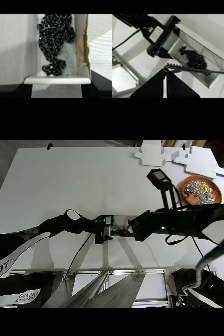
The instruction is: Fold the box and place the chain.
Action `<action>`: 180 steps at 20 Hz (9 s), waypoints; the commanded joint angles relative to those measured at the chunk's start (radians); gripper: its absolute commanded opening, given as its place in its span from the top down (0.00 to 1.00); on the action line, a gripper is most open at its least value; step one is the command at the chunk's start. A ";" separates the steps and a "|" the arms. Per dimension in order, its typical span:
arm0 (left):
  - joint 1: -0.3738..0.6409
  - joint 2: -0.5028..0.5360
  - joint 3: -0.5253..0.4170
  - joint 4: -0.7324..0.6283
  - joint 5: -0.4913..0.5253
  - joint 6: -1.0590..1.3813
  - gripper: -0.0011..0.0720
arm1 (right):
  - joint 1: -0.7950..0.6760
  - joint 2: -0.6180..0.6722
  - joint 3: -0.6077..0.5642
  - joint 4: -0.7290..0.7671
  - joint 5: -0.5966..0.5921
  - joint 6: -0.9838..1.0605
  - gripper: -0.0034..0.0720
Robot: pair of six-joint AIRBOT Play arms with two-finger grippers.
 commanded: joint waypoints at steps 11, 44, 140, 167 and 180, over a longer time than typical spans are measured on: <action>0.000 0.001 0.000 0.000 0.000 0.000 0.78 | 0.057 -0.341 0.006 -0.171 -0.025 0.035 0.74; 0.000 0.001 0.000 0.000 0.000 0.000 0.78 | -0.442 -0.666 0.028 -0.432 0.012 0.126 0.68; 0.000 0.001 0.000 0.000 0.000 0.000 0.78 | -0.132 -0.020 0.045 -0.144 0.172 -0.044 0.93; 0.000 0.001 0.000 0.000 0.000 0.000 0.78 | -0.009 -0.366 0.184 -0.069 0.093 -0.278 0.72; 0.000 0.001 0.000 0.000 0.000 0.000 0.78 | -0.231 -0.642 0.257 -0.064 0.098 -0.672 0.93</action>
